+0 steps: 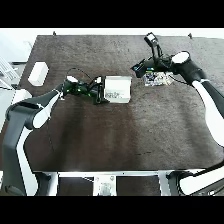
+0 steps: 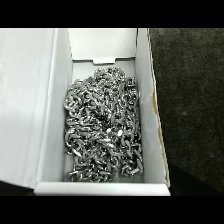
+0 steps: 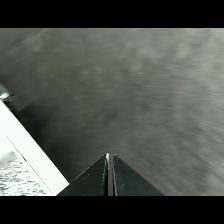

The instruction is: Fold the box and place the chain.

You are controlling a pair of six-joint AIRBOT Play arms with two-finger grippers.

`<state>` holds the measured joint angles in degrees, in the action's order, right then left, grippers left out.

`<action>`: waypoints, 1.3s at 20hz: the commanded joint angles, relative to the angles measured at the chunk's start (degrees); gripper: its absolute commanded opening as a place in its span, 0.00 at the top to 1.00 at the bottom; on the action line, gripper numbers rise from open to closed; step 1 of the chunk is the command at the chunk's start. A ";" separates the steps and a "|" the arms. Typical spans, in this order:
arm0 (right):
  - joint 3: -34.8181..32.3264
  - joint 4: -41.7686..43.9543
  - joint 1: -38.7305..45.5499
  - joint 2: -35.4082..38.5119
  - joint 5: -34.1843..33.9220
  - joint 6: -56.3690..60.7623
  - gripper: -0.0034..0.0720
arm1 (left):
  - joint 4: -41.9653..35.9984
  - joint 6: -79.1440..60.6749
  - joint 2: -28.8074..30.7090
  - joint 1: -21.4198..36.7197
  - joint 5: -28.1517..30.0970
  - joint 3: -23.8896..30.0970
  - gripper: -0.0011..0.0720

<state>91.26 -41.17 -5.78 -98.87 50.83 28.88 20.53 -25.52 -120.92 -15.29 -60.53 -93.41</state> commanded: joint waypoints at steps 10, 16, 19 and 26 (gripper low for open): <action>10.03 1.60 -2.16 -10.12 23.06 -0.66 0.90 | 0.00 -0.02 0.04 0.02 0.00 -0.07 0.59; 10.03 1.75 -3.67 -10.10 30.23 -0.68 0.76 | 0.00 -0.02 0.04 0.02 0.00 -0.07 0.59; 10.03 1.62 -3.78 -10.10 30.27 -0.68 0.72 | 0.00 -0.02 0.02 0.02 0.02 -0.07 0.59; 10.01 -0.20 -3.78 -11.50 28.89 -2.62 0.39 | 0.00 -0.02 0.02 0.02 0.00 -0.07 0.59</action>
